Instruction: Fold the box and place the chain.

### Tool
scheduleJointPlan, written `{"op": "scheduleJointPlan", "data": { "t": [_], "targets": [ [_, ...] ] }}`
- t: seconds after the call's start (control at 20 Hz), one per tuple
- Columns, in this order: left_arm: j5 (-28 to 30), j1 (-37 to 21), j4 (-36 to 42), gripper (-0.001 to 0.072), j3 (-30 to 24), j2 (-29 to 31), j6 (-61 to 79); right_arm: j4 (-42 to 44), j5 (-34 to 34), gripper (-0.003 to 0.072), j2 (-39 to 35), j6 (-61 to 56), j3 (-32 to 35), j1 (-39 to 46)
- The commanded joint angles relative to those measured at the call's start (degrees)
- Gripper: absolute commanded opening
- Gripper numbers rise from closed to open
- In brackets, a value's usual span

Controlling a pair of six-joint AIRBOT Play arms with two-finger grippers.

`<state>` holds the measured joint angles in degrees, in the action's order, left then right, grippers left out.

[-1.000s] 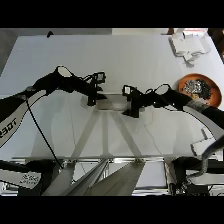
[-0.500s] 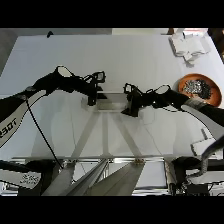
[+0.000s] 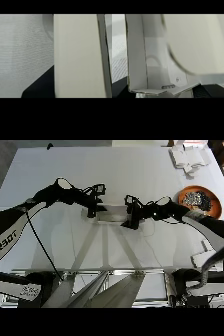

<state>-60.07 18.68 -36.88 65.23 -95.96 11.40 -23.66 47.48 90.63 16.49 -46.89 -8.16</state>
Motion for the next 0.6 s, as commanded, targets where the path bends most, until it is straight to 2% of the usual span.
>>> {"op": "scheduleJointPlan", "data": {
  "t": [0.0, 0.55],
  "targets": [
    [0.07, -0.02, 0.0, 0.0017, 0.02, -0.04, -0.04, -0.04, 0.85, 0.0689, 0.22, 0.59, 0.0, 0.02],
    [0.07, -0.02, 0.0, 0.0017, 0.02, -0.04, -0.04, -0.5, 0.98, 0.0689, 0.22, 0.52, 0.0, 0.02]
  ]
}}
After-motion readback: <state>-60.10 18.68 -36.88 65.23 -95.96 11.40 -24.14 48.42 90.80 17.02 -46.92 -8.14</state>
